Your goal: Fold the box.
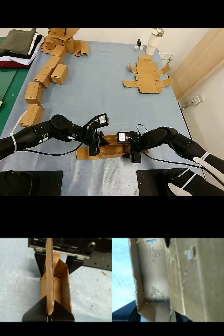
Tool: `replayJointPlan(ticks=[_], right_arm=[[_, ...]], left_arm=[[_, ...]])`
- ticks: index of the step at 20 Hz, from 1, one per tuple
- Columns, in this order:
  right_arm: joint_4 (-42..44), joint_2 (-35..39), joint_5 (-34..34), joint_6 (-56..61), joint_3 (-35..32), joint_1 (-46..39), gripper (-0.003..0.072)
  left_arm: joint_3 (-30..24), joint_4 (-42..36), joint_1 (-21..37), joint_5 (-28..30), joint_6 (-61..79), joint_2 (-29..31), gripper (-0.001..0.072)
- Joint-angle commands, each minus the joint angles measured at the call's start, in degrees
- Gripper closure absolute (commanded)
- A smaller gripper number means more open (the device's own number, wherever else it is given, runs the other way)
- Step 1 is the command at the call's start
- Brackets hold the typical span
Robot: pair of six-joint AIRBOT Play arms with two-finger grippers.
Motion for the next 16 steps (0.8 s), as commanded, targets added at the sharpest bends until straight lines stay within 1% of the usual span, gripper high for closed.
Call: replayJointPlan(ticks=[1,14,15,16], right_arm=[[0.0,0.0,0.0,0.0,0.0,0.1,0.0186],[-0.1,0.0,0.0,0.0,0.0,0.1,0.0187],[-0.1,0.0,0.0,0.0,0.0,0.1,0.0186],[-0.1,0.0,0.0,0.0,0.0,0.1,0.0186]], left_arm=[[0.0,-0.7,0.0,0.0,0.0,0.0,0.0699],[0.1,-0.7,0.0,1.5,-2.2,0.1,0.0697],[0.1,-0.7,0.0,1.6,-2.1,0.2,0.0678],[0.1,-0.7,0.0,2.1,-2.2,0.4,0.0408]])
